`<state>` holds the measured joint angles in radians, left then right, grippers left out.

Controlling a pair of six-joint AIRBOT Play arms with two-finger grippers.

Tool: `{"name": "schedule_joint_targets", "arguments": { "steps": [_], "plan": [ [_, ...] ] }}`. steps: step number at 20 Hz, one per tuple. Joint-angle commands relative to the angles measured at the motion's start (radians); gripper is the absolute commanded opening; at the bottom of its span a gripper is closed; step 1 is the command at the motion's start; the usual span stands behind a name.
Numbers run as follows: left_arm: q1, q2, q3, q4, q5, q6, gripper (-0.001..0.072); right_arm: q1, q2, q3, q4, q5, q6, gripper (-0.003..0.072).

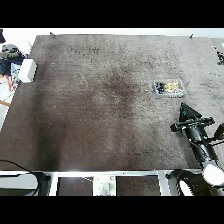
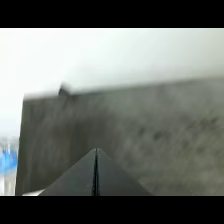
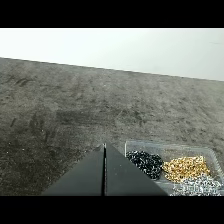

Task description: Fold the box and place the chain.

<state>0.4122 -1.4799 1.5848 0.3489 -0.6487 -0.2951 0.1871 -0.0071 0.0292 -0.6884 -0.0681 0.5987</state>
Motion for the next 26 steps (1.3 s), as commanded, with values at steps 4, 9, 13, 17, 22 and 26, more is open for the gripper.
{"name": "schedule_joint_targets", "arguments": {
  "steps": [4,9,13,17,22,26],
  "plan": [
    [-0.148,0.44,-0.482,-0.256,0.356,0.301,0.0005,0.0,0.0,0.0,0.0,0.0,0.0,0.0011],
    [-0.241,0.809,-0.929,-0.42,0.385,0.413,0.0005,0.0,0.0,0.0,0.0,0.0,0.0,0.0011],
    [-0.247,1.122,-1.233,-0.436,0.437,0.417,0.0006,0.0,0.0,0.0,0.0,0.0,0.0,0.0011],
    [-0.247,1.344,-1.407,-0.436,0.563,0.398,0.0008,0.0,0.0,0.0,0.0,0.0,0.0,0.0012],
    [-0.247,1.364,-1.415,-0.436,0.552,0.4,0.0012,0.0,0.0,0.0,0.0,0.0,0.0,0.0011],
    [-0.247,1.365,-1.415,-0.436,0.552,0.4,0.0012,0.0,0.0,0.0,0.0,0.0,0.0,0.0011]
  ]
}}
